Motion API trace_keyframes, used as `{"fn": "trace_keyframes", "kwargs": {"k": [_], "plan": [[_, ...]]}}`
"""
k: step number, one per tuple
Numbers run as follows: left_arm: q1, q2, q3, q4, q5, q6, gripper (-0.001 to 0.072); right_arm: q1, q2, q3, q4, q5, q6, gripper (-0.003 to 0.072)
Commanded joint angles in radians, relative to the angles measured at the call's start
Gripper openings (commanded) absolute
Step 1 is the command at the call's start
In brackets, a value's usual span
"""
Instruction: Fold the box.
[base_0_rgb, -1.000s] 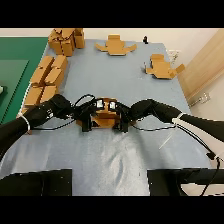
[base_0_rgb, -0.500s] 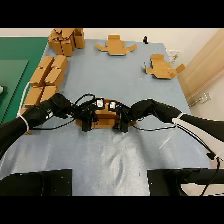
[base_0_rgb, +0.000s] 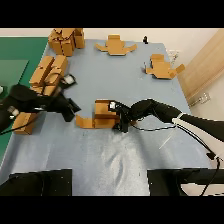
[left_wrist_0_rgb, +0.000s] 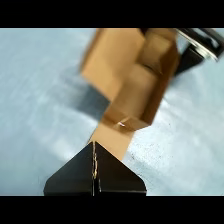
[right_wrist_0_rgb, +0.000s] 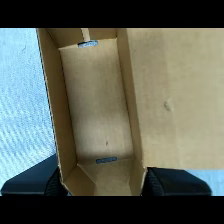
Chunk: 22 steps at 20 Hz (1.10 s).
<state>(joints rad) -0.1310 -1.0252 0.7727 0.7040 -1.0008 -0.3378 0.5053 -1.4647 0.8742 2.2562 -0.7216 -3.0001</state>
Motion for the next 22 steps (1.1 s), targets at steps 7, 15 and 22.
{"fn": "trace_keyframes", "kwargs": {"k": [7, 15, 22], "plan": [[0.179, -0.127, -0.098, 0.138, -0.043, -0.676, 0.0014, 0.001, 0.0, 0.0, 0.0, -0.003, 0.0, 0.0345], [-0.047, -0.248, -0.093, 0.026, 0.061, -0.676, 0.0014, 0.001, 0.0, -0.001, 0.0, -0.004, 0.0, 0.0345], [-0.099, -0.248, -0.023, -0.038, 0.048, -0.62, 0.0018, 0.001, 0.0, 0.0, 0.0, -0.006, 0.0, 0.0345]]}}
